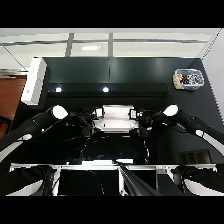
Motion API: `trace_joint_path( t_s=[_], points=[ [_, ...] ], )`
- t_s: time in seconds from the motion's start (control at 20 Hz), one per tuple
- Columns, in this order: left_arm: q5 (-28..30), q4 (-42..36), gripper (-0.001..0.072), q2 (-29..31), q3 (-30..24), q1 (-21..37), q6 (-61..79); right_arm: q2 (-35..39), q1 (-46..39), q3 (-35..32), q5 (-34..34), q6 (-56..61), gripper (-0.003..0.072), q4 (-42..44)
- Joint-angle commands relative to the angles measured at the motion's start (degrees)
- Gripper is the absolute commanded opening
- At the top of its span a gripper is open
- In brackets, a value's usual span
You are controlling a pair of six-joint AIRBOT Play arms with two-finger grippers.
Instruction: Fold the box and place the chain.
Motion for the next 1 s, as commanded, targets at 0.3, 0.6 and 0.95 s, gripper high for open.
trace_joint_path(
  t_s=[0.3, 0.6, 0.95],
  points=[
    [0.52, -5.4, 0.0217, -0.55, -0.07, -1.99, 0.26, -0.02, 0.02, 0.02, 0.02, 0.0, 0.0396, 0.02],
    [2.43, -9.38, 0.0212, -3.91, -0.04, -4.44, 0.48, -0.02, 0.02, 0.02, 0.02, 0.0, 0.0396, 0.02],
    [2.69, -10.38, 0.0166, -4.35, 0.11, -4.68, 1.97, -0.02, 0.02, 0.02, 0.02, 0.0, 0.0395, 0.02]
  ],
)
